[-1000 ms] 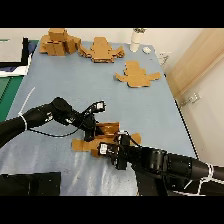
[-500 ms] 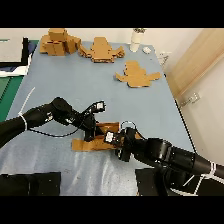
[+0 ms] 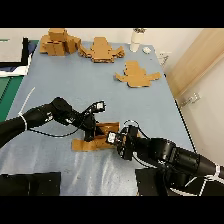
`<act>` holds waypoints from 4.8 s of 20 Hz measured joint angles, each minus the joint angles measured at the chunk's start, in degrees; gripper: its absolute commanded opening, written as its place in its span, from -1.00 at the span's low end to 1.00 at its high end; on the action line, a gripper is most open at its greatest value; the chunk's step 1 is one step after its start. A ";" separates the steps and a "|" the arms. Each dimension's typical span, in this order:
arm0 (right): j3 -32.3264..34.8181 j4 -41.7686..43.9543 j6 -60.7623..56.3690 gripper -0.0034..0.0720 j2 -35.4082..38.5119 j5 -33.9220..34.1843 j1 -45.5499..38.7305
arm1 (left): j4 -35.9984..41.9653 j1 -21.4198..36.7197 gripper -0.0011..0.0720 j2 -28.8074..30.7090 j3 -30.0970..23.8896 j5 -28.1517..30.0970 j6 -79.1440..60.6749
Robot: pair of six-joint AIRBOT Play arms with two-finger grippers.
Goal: Fold the box.
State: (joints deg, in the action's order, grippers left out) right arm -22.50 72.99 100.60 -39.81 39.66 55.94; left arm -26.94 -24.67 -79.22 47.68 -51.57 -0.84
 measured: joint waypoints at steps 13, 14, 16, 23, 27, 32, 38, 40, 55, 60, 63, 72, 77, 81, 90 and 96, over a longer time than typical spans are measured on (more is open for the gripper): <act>-1.55 43.17 54.69 1.00 -6.47 1.03 -24.72 | 0.00 0.00 -0.94 0.00 -0.02 0.00 0.00; -2.12 45.05 57.75 1.00 -7.82 1.40 -25.55 | -0.02 0.00 -0.94 0.00 -0.02 0.00 0.00; -3.17 47.93 62.10 1.00 -10.64 2.56 -26.60 | 0.00 0.00 -0.94 0.00 -0.04 0.00 0.00; -4.26 50.82 65.05 0.98 -14.53 3.72 -27.67 | 0.00 0.00 -0.94 0.00 -0.04 -0.02 0.00; -4.31 50.47 63.67 0.98 -14.78 4.13 -27.74 | 0.00 0.00 -0.94 0.00 -0.04 -0.02 0.00; -4.33 50.27 63.12 0.98 -15.47 4.04 -27.74 | 0.00 0.00 -0.94 0.00 -0.04 -0.02 0.00; -4.33 50.21 62.95 0.98 -18.29 3.69 -27.74 | 0.00 0.00 -0.94 0.00 -0.04 -0.02 0.00; -4.33 50.21 62.97 0.95 -18.71 3.69 -27.74 | -0.02 0.00 -0.94 0.00 -0.04 -0.02 0.00; -4.35 50.40 64.04 0.95 -19.06 3.39 -27.10 | -0.02 0.00 -0.94 0.00 -0.04 -0.02 -0.02; -4.66 50.45 64.04 0.76 -18.99 3.41 -27.06 | 0.00 0.00 -0.94 0.00 -0.04 0.02 0.00; -4.66 50.36 64.04 0.76 -19.10 3.61 -27.04 | 0.00 0.00 -0.94 0.00 -0.04 -0.02 0.00; -4.66 50.12 64.04 0.58 -19.98 3.89 -27.04 | -0.02 0.00 -0.94 0.00 -0.04 -0.04 0.00; -4.66 50.03 64.06 0.57 -20.06 4.33 -27.04 | -0.02 0.00 -0.94 0.00 -0.04 -0.02 -0.02; -4.68 50.01 64.04 0.42 -20.06 4.61 -27.06 | 0.00 0.00 -0.94 0.00 -0.04 -0.02 -0.02; -4.68 49.99 64.04 0.45 -20.06 5.25 -27.06 | -0.02 0.00 -0.94 0.00 -0.04 0.00 -0.02; -4.68 49.99 64.04 0.45 -20.06 6.49 -27.06 | 1.25 0.00 -0.94 0.00 -0.04 0.35 -0.02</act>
State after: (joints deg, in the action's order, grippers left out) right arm -27.18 122.98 164.64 -59.88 46.15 28.88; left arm -25.69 -24.67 -79.22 47.64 -51.22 -0.86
